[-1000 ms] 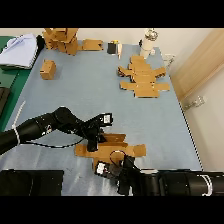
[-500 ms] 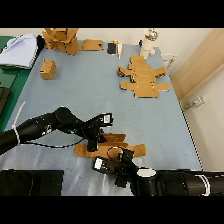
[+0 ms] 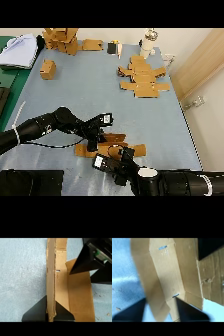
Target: Fold the box.
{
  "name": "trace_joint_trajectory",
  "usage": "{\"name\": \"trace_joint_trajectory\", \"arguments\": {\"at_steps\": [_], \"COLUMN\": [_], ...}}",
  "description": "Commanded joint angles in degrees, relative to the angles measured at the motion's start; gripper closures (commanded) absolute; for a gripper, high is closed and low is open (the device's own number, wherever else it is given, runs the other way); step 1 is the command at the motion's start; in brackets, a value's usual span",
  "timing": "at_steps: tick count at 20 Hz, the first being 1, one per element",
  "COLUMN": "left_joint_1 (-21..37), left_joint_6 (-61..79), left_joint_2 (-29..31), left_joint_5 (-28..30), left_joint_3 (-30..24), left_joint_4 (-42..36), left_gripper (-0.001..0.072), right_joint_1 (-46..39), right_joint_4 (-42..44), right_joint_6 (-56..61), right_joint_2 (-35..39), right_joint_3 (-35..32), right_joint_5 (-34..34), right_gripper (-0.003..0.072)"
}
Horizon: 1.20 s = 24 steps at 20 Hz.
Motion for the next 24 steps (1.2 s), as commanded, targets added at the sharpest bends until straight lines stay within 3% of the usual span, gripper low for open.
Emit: {"name": "trace_joint_trajectory", "arguments": {"at_steps": [1,7,16,20,24], "left_joint_1": [-0.04,-0.04,-0.04,-0.04,-0.04], "left_joint_6": [0.02,0.02,0.02,0.02,0.02], "left_joint_2": [-0.02,-0.02,-0.02,-0.02,-0.02], "left_joint_5": [0.02,0.02,0.0,0.02,0.02], "left_joint_3": [-0.02,-0.02,-0.02,-0.02,-0.02], "left_joint_4": [0.0,0.0,0.0,0.0,0.0], "left_gripper": [0.0696,0.0696,0.0696,0.0696,0.0696], "right_joint_1": [-1.05,-3.43,-7.32,-15.74,-27.76], "right_joint_4": [-1.9,-3.85,-8.04,0.76,17.05], "right_joint_6": [-0.07,-0.04,-3.1,-16.2,-37.55], "right_joint_2": [0.09,5.49,26.58,26.6,26.49], "right_joint_3": [0.07,-3.43,-14.4,-14.4,-14.38], "right_joint_5": [-1.81,0.22,7.13,13.7,19.37], "right_gripper": [-0.0034,-0.0034,-0.0034,-0.0034,-0.0034]}}
